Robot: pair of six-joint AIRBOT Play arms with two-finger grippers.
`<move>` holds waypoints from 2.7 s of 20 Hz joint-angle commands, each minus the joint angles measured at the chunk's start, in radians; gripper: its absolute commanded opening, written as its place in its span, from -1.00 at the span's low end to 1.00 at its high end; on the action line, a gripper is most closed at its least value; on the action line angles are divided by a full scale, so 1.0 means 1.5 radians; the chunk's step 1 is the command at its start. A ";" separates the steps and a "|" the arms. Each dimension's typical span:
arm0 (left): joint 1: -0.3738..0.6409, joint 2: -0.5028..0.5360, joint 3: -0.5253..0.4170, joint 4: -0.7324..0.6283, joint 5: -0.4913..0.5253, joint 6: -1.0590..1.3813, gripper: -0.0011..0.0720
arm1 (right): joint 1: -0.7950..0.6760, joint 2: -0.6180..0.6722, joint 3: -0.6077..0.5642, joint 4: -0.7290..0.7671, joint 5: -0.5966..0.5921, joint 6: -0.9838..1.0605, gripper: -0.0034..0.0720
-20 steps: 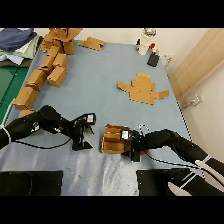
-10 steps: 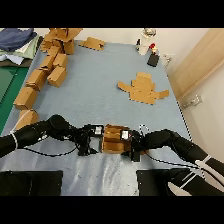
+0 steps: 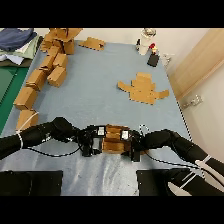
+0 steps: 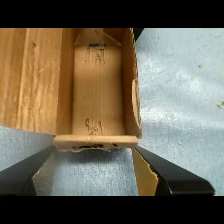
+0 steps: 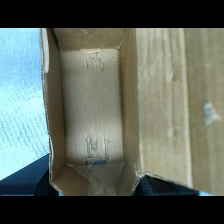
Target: Fold the box.
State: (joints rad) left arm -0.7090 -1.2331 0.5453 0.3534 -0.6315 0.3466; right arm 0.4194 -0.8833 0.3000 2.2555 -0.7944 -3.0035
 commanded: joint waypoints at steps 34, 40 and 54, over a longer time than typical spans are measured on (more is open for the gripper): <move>-0.084 -0.017 0.003 -0.039 0.112 0.031 0.31 | 0.000 -0.001 0.000 0.000 0.000 0.000 0.42; -0.083 -0.016 0.003 -0.039 0.117 0.031 0.31 | 0.000 -0.001 0.000 0.000 0.000 0.000 0.41; -0.083 -0.016 0.003 -0.039 0.118 0.031 0.31 | 0.000 -0.001 0.000 0.000 0.000 0.000 0.41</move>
State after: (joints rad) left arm -0.8352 -1.2579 0.5484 0.2947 -0.4561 0.3931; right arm 0.4194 -0.8833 0.3000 2.2551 -0.7944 -3.0039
